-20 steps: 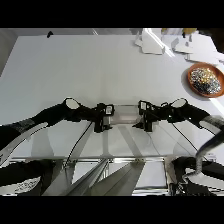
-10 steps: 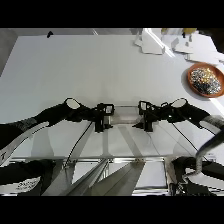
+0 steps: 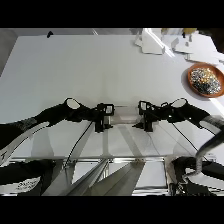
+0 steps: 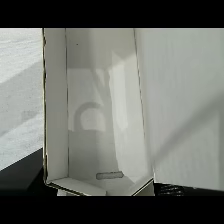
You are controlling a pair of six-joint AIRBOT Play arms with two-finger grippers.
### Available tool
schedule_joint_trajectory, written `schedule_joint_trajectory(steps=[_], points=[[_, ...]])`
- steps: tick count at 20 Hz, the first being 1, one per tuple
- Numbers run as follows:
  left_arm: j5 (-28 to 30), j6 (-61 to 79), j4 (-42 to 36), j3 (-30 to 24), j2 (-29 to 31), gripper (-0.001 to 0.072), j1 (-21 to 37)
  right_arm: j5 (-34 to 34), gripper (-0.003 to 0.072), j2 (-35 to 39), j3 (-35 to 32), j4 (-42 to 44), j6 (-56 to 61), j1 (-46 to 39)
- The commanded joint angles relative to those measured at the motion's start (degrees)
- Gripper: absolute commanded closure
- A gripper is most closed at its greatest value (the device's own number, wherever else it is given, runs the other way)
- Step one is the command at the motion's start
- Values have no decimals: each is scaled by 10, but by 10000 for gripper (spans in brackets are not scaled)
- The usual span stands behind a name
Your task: Fold the box and place the chain.
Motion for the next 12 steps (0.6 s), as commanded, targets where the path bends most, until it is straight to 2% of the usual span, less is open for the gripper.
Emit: schedule_joint_trajectory(steps=[1,6,7,8,9,12], points=[[-1,0,0,0,0,501,0,0,344,0,0,0,0,0],[-1,0,0,0,0,501,0,0,345,0,0,-10,0,0],[-1,0,0,0,0,501,0,0,314,1,0,-23,0,0],[-1,0,0,0,0,501,0,0,181,3,0,-36,5,0],[-1,0,0,0,0,501,0,-5,103,7,0,-53,28,0],[-1,0,0,0,0,501,0,-6,99,27,0,-96,78,0]])
